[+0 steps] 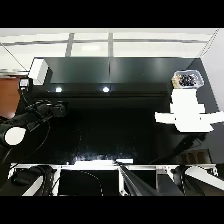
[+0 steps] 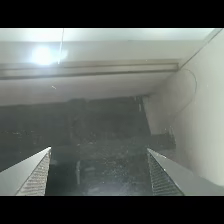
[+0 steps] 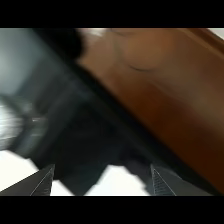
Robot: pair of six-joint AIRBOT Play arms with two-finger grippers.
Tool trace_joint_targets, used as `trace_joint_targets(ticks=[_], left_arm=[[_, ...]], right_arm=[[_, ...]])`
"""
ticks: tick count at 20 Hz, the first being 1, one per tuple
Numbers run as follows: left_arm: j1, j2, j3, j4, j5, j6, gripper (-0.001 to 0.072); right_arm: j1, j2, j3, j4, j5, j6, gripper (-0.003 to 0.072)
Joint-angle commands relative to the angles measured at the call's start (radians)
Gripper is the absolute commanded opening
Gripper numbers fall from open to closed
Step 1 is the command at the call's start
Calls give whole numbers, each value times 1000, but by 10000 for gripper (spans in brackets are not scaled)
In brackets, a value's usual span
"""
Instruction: Fold the box and place the chain.
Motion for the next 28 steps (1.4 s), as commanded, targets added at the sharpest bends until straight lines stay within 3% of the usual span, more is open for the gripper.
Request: trace_joint_targets(ticks=[1, 5, 9, 16, 21, 28], left_arm=[[-9, -12, 0, 0, 3, 3, 704], [-9, -12, 0, 0, 4, 3, 704], [-9, -12, 0, 0, 3, 3, 704], [-9, -13, 0, 0, 4, 3, 704], [-9, -12, 0, 0, 3, 3, 704], [-9, -13, 0, 0, 2, 3, 704]], right_arm=[[-153, -63, 35, -98, 100, 2, 720], [-232, -134, 36, -73, 113, -71, 720], [-240, -251, 84, 143, 192, -312, 720], [-229, -520, 257, 389, 607, -455, 720], [-135, -576, 257, 262, 613, -462, 720], [-18, -578, 257, 271, 574, -561, 720]])
